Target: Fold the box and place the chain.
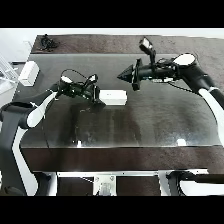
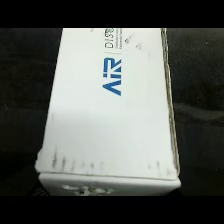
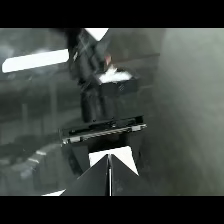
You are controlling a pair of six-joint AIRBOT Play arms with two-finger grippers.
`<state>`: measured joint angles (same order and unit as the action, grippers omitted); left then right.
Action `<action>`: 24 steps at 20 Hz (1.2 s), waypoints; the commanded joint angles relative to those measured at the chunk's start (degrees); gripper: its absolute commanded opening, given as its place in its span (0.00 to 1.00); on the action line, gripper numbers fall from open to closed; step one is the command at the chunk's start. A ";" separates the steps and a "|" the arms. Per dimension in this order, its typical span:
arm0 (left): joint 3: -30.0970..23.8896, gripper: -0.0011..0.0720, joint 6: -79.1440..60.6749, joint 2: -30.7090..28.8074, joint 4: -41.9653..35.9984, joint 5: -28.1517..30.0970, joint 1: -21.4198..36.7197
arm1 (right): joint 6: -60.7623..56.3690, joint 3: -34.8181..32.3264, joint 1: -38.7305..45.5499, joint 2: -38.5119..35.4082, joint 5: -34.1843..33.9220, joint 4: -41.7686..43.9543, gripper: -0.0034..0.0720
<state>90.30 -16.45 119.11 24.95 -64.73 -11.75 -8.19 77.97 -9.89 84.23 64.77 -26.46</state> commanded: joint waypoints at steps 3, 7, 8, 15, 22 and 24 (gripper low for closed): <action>0.00 0.52 -0.09 -0.02 0.07 -0.24 0.04 | -11.30 -12.07 1.05 -15.41 -9.86 -4.46 0.05; 0.00 0.52 -0.04 -0.02 -0.66 -0.33 0.04 | -16.33 -26.77 1.49 -27.69 -18.69 -10.25 0.06; 0.00 0.52 -0.04 -0.02 -0.70 -0.72 0.04 | -17.03 -29.75 2.03 -29.40 -19.32 -10.23 0.06; 0.24 0.03 8.02 -7.74 -1.38 6.49 0.17 | -19.34 -37.64 6.60 -34.64 -19.39 -10.19 0.06; -1.99 0.03 23.41 -21.70 -1.36 23.43 5.77 | -21.86 -37.70 6.84 -34.77 -19.37 -10.08 0.06; -4.09 0.03 27.15 -24.26 -1.14 29.11 8.83 | -21.84 -37.73 6.82 -34.71 -19.37 -10.08 0.06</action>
<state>88.27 3.92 99.04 23.38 -45.01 -6.31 -29.30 40.38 -3.14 49.60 45.43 -36.49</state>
